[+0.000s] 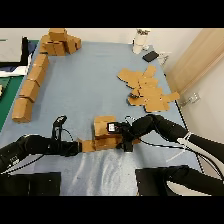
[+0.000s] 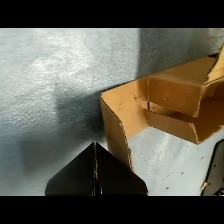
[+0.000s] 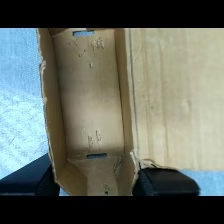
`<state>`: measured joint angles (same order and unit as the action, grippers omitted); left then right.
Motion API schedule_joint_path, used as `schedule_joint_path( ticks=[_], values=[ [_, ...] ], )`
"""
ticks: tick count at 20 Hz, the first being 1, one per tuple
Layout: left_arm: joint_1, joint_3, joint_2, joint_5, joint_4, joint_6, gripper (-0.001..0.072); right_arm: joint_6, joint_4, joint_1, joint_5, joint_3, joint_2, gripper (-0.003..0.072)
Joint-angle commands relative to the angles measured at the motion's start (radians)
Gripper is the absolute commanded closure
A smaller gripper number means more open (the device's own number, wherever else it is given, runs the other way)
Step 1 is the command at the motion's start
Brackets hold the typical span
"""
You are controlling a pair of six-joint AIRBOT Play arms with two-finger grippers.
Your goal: Fold the box.
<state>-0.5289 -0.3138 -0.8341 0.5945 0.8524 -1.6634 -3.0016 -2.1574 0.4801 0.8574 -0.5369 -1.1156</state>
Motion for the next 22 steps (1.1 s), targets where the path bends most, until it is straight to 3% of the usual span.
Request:
schedule_joint_path(
  ticks=[1, 6, 12, 22],
  values=[
    [-0.053, -0.001, -0.021, -0.056, -0.05, 0.02, 0.0698, 0.0, 0.0, 0.0, 0.0, 0.0, -0.001, 0.019],
    [-0.064, -0.012, -0.02, -0.1, -0.076, 0.014, 0.0698, 0.0, 0.0, 0.0, 0.0, 0.0, -0.001, 0.019],
    [-0.077, -0.117, -0.02, -0.056, -0.068, 0.04, 0.0695, 0.0, 0.0, 0.0, 0.0, 0.0, 0.0, 0.019],
    [-0.055, -0.15, -0.021, 0.035, -0.067, 0.044, 0.0692, 0.0, 0.0, 0.0, 0.0, 0.0, -0.001, 0.019]
  ],
)
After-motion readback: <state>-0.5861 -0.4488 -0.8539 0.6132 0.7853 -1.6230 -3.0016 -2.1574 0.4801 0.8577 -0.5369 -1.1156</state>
